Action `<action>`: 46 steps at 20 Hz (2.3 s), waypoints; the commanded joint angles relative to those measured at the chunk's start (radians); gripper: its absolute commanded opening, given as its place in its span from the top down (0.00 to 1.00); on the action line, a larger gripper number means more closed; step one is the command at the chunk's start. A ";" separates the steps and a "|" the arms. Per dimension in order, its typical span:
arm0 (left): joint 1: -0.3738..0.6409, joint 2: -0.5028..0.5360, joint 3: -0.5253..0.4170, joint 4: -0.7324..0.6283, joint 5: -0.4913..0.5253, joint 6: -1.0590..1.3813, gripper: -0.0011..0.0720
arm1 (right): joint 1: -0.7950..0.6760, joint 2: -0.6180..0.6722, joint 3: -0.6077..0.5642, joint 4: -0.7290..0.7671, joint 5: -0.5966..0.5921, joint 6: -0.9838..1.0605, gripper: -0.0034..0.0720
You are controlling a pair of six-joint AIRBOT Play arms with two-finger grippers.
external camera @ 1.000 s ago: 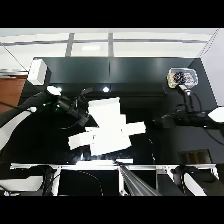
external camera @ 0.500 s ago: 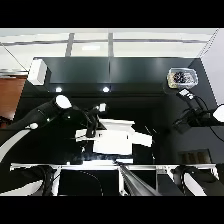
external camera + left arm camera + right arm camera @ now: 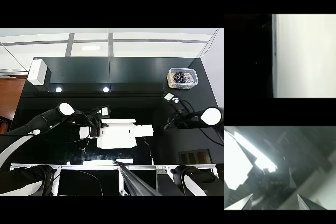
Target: Fold the box and place the chain.
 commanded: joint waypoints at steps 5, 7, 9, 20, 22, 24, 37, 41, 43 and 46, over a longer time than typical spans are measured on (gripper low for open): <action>-0.002 -0.012 -0.013 -0.005 -0.013 0.023 0.95 | 0.219 -0.001 -0.088 0.148 -0.056 -0.189 0.11; -0.002 -0.012 -0.016 -0.005 -0.011 0.023 0.95 | 0.280 -0.001 -0.140 0.188 -0.133 -0.242 0.11; -0.002 -0.014 -0.017 0.028 -0.011 0.023 0.95 | 0.335 -0.001 -0.188 0.196 -0.214 -0.291 0.11; -0.003 -0.024 -0.016 0.032 -0.011 0.019 0.95 | 0.490 -0.058 -0.208 0.336 -0.291 -0.522 0.11; -0.003 -0.024 -0.016 0.032 -0.011 0.018 0.95 | 0.508 -0.068 -0.208 0.363 -0.353 -0.532 0.11; -0.003 -0.024 -0.016 0.032 -0.011 0.019 0.95 | 0.521 -0.072 -0.208 0.403 -0.372 -0.554 0.11; -0.003 -0.024 -0.016 0.032 -0.011 0.019 0.95 | 0.535 -0.112 -0.128 0.350 -0.423 -0.487 0.11; -0.003 -0.024 -0.016 0.032 -0.011 0.019 0.95 | 0.455 -0.104 -0.072 0.314 -0.342 -0.499 0.11; -0.003 -0.024 -0.016 0.032 -0.011 0.019 0.95 | 0.423 -0.104 -0.071 0.316 -0.332 -0.499 0.11; -0.003 -0.024 -0.016 0.032 -0.011 0.019 0.95 | 0.406 -0.105 -0.071 0.346 -0.337 -0.513 0.11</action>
